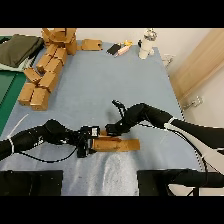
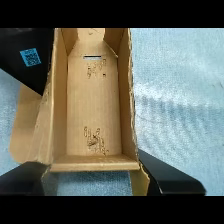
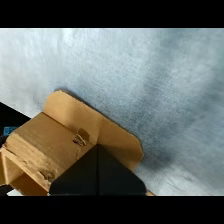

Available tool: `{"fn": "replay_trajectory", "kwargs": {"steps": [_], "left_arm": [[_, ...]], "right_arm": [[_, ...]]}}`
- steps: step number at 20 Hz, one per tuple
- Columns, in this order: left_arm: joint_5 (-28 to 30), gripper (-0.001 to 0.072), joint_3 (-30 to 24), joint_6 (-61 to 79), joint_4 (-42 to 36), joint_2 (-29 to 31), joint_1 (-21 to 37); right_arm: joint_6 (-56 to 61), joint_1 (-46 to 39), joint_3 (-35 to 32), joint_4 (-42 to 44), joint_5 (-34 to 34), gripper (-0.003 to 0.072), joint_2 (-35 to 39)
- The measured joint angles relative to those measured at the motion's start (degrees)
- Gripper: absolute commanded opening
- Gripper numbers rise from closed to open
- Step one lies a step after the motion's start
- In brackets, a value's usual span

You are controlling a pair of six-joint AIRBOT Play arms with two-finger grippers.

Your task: Fold the box.

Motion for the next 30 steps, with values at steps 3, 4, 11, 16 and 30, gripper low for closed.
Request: {"fn": "replay_trajectory", "kwargs": {"steps": [3,4,11,16,30], "left_arm": [[0.0,0.0517,0.0,0.1,0.0,0.0,0.0],[0.0,0.0517,0.0,0.1,0.0,0.0,0.0],[0.0,0.0517,0.0,0.4,0.1,0.0,0.0],[0.0,0.0517,0.0,0.2,0.1,0.0,0.0],[0.0,0.0516,0.0,0.2,0.1,0.0,0.0]], "right_arm": [[-0.9,0.1,0.1,-0.2,-0.1,0.0001,-0.5],[-1.1,0.1,0.1,-0.3,-0.1,0.0001,-0.5],[-2.2,-1.4,3.3,-9.3,-1.8,0.0001,11.1],[-2.6,-1.8,2.3,-14.7,-10.1,0.0003,24.5],[-48.3,2.2,-15.9,-15.7,1.2,0.0638,30.2]]}}
